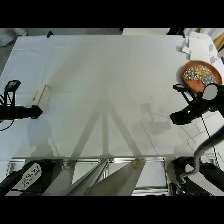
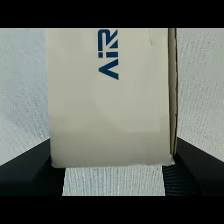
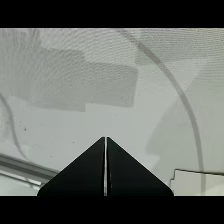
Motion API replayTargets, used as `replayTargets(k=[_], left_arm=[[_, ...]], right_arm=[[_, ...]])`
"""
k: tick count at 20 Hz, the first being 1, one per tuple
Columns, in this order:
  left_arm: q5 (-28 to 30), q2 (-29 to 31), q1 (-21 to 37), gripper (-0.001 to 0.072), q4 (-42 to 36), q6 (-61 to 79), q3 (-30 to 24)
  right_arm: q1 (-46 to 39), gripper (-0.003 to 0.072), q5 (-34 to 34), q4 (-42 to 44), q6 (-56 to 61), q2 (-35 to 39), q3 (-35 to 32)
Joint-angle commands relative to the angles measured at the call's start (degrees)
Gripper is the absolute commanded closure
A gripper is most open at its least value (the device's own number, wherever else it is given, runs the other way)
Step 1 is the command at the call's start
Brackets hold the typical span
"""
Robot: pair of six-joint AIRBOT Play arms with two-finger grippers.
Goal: Fold the box and place the chain.
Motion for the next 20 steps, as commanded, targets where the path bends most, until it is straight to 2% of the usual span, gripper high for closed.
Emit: replayTargets(k=[1,2,3,10,16,20], left_arm=[[-0.7,0.0,0.0,0.0127,0.2,0.0,0.0],[-0.6,0.0,0.0,0.0044,0.2,0.0,0.0],[-0.5,0.1,0.0,0.0007,0.2,0.0,0.0],[1.2,5.9,-2.1,0.0001,0.5,4.9,0.0],[5.0,12.8,-11.8,0.0010,0.4,5.0,0.0],[4.3,15.9,-17.4,0.0012,-1.1,4.3,0.0]], right_arm=[[0.0,0.0669,0.0,0.0,0.0,0.0,0.0],[0.0,0.0669,0.0,0.0,0.0,0.0,0.0],[0.0,0.0669,0.0,0.0,0.0,0.0,0.0],[0.0,0.0669,0.0,0.0,0.0,0.0,0.0],[0.0,0.0669,0.0,0.0,0.0,0.0,0.0],[0.0,0.0669,0.0,0.0,0.0,0.0,0.0]])
